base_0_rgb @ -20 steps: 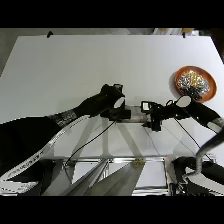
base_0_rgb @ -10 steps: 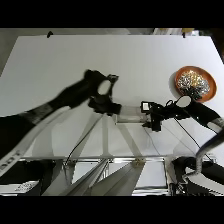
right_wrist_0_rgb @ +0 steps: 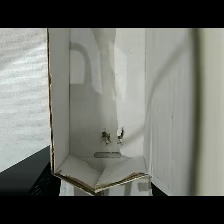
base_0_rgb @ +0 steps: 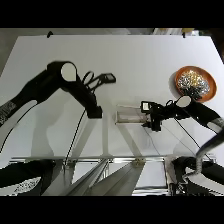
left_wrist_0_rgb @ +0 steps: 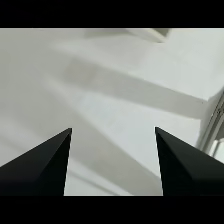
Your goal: Fold the box and place the chain.
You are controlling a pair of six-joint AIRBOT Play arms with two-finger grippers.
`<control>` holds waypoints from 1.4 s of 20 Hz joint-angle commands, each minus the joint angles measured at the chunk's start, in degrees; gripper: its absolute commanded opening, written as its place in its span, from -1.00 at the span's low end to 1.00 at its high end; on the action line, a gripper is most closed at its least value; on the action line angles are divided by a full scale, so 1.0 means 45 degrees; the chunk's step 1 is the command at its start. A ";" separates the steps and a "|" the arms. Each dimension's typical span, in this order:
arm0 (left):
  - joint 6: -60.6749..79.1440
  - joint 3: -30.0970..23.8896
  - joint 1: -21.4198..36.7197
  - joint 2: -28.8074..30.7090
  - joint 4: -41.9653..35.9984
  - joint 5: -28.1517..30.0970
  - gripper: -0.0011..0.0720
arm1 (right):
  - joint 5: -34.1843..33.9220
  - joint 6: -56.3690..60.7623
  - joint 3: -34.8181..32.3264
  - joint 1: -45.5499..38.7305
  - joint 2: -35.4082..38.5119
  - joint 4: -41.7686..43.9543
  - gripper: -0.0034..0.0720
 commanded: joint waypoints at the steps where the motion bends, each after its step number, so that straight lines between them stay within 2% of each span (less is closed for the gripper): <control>1: 0.9418 -0.2487 0.0393 -0.0151 -0.2812 0.2803 0.60 | 0.0005 0.0010 0.0005 0.0000 0.0000 0.0010 0.24; 3: 1.1137 -0.3172 0.0340 -0.0607 -0.4274 0.4099 0.60 | 0.0005 0.0010 0.0005 0.0000 0.0000 0.0010 0.24; 5: 1.1225 -0.3249 0.0209 -0.1248 -0.5260 0.4809 0.63 | 0.0005 0.0010 0.0005 0.0000 0.0000 0.0010 0.24; 6: 1.1230 -0.3249 0.0083 -0.1515 -0.5634 0.5066 0.89 | 0.0005 0.0010 0.0005 0.0000 0.0000 0.0010 0.24; 10: 1.1273 -0.3249 -0.0573 -0.2011 -0.6407 0.5940 0.95 | 0.0005 0.0010 0.0005 0.0000 0.0000 0.0010 0.24; 23: 1.0977 -0.3249 -0.0996 -0.2288 -0.7242 0.6533 0.95 | 0.0005 0.0010 0.0005 0.0000 0.0000 0.0010 0.24; 28: 1.0977 -0.3254 -0.0767 -0.1851 -0.6620 0.5542 0.97 | 0.0005 0.0010 0.0005 0.0000 0.0000 0.0010 0.24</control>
